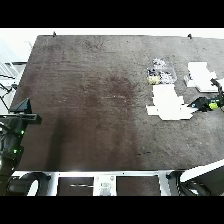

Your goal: Fold the box and place the chain.

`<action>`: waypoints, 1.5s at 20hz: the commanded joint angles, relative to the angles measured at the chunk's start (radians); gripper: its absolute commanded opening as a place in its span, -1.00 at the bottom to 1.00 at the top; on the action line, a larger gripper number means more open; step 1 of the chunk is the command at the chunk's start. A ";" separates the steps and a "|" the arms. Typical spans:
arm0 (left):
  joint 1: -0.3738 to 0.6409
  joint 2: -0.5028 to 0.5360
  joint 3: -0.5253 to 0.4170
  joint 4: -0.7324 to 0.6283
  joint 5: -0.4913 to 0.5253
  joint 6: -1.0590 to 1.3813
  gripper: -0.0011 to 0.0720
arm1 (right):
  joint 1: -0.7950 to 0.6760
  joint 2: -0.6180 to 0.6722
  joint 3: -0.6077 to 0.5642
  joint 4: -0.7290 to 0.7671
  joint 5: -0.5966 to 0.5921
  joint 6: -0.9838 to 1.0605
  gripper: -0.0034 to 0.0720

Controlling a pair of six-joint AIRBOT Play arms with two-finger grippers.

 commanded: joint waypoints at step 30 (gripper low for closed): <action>0.001 0.000 0.001 0.058 0.051 0.077 -0.92 | 0.727 0.380 -0.637 0.672 -0.606 -0.129 -0.88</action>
